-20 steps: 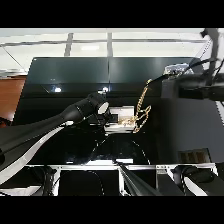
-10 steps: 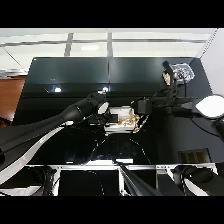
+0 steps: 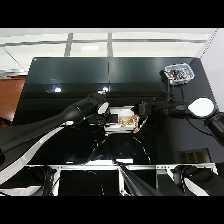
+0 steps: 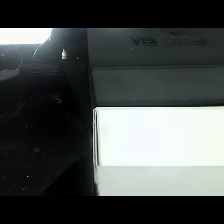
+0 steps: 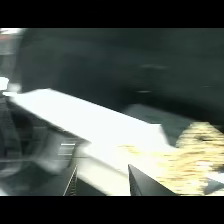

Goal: Fold the box and place the chain.

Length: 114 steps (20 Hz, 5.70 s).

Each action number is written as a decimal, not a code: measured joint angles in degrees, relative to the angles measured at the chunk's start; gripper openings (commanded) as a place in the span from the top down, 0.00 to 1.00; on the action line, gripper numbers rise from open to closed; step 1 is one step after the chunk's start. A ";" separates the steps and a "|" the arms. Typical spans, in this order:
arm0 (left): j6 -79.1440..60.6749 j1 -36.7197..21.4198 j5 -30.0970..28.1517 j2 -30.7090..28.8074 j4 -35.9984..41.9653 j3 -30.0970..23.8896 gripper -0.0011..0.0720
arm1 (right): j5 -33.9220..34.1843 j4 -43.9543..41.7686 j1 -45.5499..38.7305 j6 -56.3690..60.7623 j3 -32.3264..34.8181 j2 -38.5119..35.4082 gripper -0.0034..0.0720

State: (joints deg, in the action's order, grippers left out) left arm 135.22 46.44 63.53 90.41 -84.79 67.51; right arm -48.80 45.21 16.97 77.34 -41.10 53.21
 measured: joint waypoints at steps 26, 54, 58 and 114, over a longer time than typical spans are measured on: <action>0.00 0.02 0.02 0.00 0.02 0.00 0.94 | 8.13 -11.61 -2.64 -99.95 8.81 16.83 0.03; 0.00 0.02 0.00 0.00 0.04 0.00 0.94 | 5.49 -5.51 -2.71 -58.05 6.62 -0.90 0.93; 0.00 0.00 0.00 0.00 0.02 0.00 0.94 | 0.11 -8.39 -2.71 -50.10 2.01 -8.24 0.93; 0.00 0.00 0.04 0.00 0.02 0.00 0.94 | -7.06 -15.37 -2.71 -20.65 -14.08 -3.26 0.93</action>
State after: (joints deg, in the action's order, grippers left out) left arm 135.22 46.44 63.57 90.41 -84.77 67.51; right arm -55.86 29.85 14.26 56.69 -55.18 49.95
